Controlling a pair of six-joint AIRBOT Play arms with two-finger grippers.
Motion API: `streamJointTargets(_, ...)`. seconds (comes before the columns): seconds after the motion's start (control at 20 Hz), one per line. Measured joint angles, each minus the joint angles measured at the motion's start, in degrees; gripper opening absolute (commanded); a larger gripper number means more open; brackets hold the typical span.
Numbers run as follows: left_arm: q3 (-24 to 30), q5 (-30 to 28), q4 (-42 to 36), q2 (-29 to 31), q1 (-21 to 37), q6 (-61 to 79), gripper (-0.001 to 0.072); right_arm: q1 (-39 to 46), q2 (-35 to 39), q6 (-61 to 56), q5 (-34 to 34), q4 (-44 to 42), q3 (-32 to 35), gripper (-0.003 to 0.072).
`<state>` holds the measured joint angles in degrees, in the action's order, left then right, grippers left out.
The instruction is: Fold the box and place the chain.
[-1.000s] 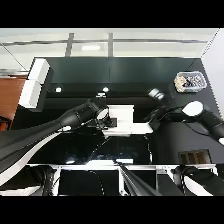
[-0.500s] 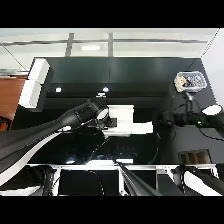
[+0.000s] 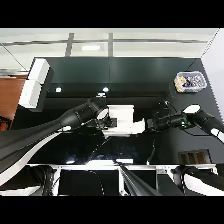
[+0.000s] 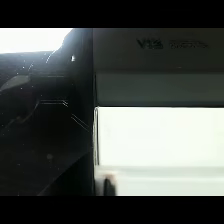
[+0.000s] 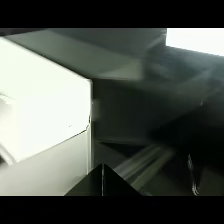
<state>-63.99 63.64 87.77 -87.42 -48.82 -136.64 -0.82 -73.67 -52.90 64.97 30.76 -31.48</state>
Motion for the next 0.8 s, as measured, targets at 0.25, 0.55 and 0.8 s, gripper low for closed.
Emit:
streamJointTargets(0.25, 0.00, 0.04, 0.00, 0.00, 0.00, 0.00, 0.0029, -0.79, -0.26, 0.13, 5.31, -1.84, -2.49, 0.0511)
streamJointTargets(0.55, 0.00, 0.02, 0.02, 0.00, 0.00, 0.02, 0.0029, -2.99, -0.26, -1.09, 5.35, -4.07, -3.28, 0.0414)
streamJointTargets(0.8, 0.00, 0.00, 0.02, 0.00, 0.00, 0.02, 0.0029, -9.42, -0.26, -4.24, -0.46, -3.50, -4.37, 0.0414)
